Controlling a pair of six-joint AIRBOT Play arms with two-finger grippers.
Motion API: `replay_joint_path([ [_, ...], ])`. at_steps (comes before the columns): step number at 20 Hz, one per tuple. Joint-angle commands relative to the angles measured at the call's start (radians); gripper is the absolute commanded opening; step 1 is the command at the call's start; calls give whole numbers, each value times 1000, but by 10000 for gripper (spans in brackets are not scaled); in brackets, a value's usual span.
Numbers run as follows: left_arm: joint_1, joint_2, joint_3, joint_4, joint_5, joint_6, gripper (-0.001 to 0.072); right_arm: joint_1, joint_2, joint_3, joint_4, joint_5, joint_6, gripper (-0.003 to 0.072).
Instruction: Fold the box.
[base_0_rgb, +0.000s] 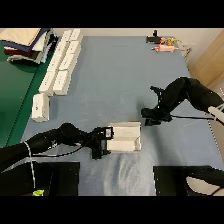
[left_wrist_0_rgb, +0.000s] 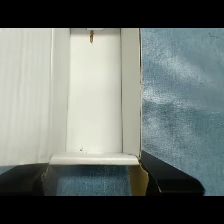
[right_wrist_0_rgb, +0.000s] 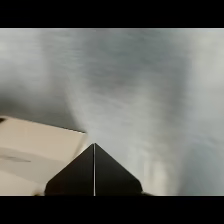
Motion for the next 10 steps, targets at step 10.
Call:
replay_joint_path([
  [10,0,0,1,0,0,0,427,58,-99,25,306,-214,-589,3],
])
